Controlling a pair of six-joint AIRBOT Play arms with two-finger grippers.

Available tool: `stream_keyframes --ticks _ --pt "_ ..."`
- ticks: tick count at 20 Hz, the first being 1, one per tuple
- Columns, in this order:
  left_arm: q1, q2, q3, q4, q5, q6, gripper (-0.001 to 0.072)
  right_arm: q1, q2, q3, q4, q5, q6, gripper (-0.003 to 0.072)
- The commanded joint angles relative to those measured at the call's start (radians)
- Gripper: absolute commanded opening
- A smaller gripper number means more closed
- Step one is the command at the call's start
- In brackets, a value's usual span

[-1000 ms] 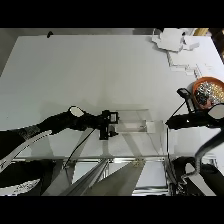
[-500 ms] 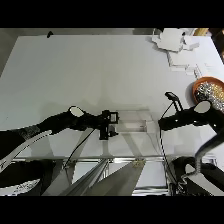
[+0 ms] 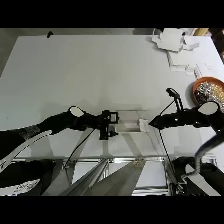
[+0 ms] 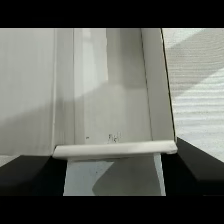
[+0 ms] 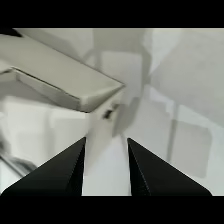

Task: Fold the box and place the chain.

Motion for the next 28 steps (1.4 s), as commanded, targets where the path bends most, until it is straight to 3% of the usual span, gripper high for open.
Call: stream_keyframes --ticks 1,7,9,12,16,19,28 --pt "0.001 0.001 0.0 0.0 0.0 0.0 0.0273 0.042 0.019 -0.016 0.05 -0.005 -0.024 0.0348" --pt "0.001 0.001 0.0 0.0 0.0 0.0 0.0273 0.146 0.019 -0.015 -0.01 -0.068 0.074 0.0371" --pt "0.001 0.001 0.0 0.0 0.0 0.0 0.0273 0.195 0.019 -0.015 -0.013 -0.112 0.141 0.0447" --pt "0.001 0.001 0.0 0.0 0.0 0.0 0.0273 0.291 0.019 -0.014 -0.046 -0.199 0.252 0.045" --pt "0.001 0.001 0.0 0.0 0.0 0.0 0.0273 0.427 0.01 0.034 -0.24 -0.286 0.544 0.0448" --pt "0.001 0.001 0.0 0.0 0.0 0.0 0.0273 0.509 -0.032 0.108 -0.473 -0.248 0.826 0.0447" --pt "0.001 0.001 0.0 0.0 0.0 0.0 0.0273 0.666 -0.21 0.255 -0.675 -0.158 1.106 0.0414"
